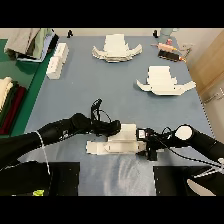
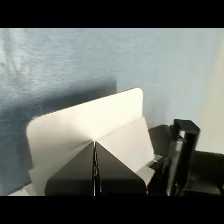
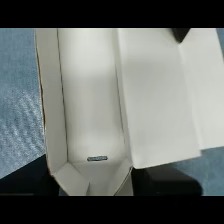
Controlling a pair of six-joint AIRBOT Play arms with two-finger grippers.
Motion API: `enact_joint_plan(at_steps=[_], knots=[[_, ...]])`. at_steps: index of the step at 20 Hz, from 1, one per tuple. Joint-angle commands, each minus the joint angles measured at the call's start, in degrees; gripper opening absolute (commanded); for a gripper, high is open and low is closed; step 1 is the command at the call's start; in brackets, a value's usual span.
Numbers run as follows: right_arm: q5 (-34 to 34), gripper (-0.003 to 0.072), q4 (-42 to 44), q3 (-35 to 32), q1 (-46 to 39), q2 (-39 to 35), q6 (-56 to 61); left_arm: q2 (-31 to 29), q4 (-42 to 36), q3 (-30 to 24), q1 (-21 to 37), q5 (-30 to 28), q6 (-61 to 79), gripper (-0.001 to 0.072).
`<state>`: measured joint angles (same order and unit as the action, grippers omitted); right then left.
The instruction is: Fold the box.
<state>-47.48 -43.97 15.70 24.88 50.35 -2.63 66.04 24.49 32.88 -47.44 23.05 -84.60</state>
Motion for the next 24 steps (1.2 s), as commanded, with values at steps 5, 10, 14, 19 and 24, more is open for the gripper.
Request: enact_joint_plan(at_steps=[5,10,14,19,24], knots=[[-0.02,0.0508,0.0,0.04,0.0,-0.07,0.04,-12.41,4.96,3.72,2.6,9.35,5.2,0.0015],[-0.02,0.0508,0.0,0.04,0.0,-0.07,0.04,-25.31,22.16,3.72,7.8,24.24,2.14,0.0015],[0.0,0.0508,-0.02,0.04,0.0,-0.07,0.04,-29.62,34.01,3.72,7.76,30.8,7.08,0.0016],[-0.02,0.0508,0.0,0.04,0.0,-0.07,0.04,-29.46,33.88,2.75,7.78,32.81,32.02,0.0015],[-0.02,0.0508,-0.02,0.04,0.0,-0.07,0.04,-29.59,27.47,-4.74,14.51,30.32,56.02,0.0689]])
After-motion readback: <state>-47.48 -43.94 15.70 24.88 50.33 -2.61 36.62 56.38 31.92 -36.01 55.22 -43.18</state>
